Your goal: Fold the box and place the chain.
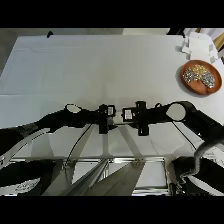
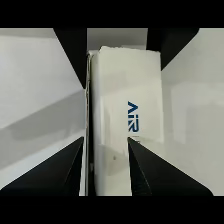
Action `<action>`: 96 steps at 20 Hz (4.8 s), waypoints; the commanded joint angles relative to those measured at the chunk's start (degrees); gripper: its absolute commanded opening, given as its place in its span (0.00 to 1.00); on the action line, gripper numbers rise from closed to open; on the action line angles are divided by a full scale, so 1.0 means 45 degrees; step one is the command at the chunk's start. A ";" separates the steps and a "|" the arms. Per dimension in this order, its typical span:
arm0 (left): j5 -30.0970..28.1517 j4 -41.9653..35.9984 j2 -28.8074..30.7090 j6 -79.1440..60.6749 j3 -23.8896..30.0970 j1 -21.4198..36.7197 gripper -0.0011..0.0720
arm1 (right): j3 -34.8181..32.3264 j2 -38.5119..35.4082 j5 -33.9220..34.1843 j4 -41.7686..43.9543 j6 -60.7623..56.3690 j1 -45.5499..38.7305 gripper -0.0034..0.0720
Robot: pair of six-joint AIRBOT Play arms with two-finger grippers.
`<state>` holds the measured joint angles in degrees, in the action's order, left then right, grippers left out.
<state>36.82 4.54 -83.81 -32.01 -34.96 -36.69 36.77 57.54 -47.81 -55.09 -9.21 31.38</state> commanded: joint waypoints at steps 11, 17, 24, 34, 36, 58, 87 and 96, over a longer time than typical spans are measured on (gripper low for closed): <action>-0.0034 0.0000 0.0005 0.0015 -0.0010 0.0010 0.20 | -0.1331 -0.0374 -0.2011 0.5678 0.0923 -0.4342 0.06; -0.0034 0.0000 0.0005 0.0015 -0.0010 0.0010 0.20 | -0.2229 0.0578 -0.2025 0.5610 0.1064 -0.4352 0.06; -0.0034 0.0000 0.0005 0.0015 -0.0010 0.0010 0.20 | -0.2293 0.1209 -0.1753 0.5197 0.1044 -0.4352 0.06; -0.0034 0.0000 0.0005 0.0015 -0.0010 0.0010 0.20 | -0.2701 0.1209 -0.0520 0.4609 0.0685 -0.4337 0.06; -0.0034 0.0000 0.0005 0.0015 -0.0010 0.0010 0.20 | -0.2696 0.1132 -0.0544 0.5246 0.0879 -0.4269 0.06; -0.0034 0.0000 0.0005 0.0015 -0.0010 0.0010 0.20 | -0.1375 -0.0918 -0.1836 0.2521 0.3492 -0.5809 0.95; -0.0034 0.0000 0.0005 0.0015 -0.0010 0.0010 0.20 | -0.0461 0.0340 -0.2278 -0.0393 0.2390 -0.4818 0.97; -0.0034 0.0000 0.0005 0.0015 -0.0010 0.0010 0.20 | 0.0889 0.0452 -0.1982 -0.2259 -0.0015 -0.2244 0.98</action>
<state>36.67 4.51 -83.81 -31.92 -34.96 -36.69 38.70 59.09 -58.08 -64.40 -6.48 18.81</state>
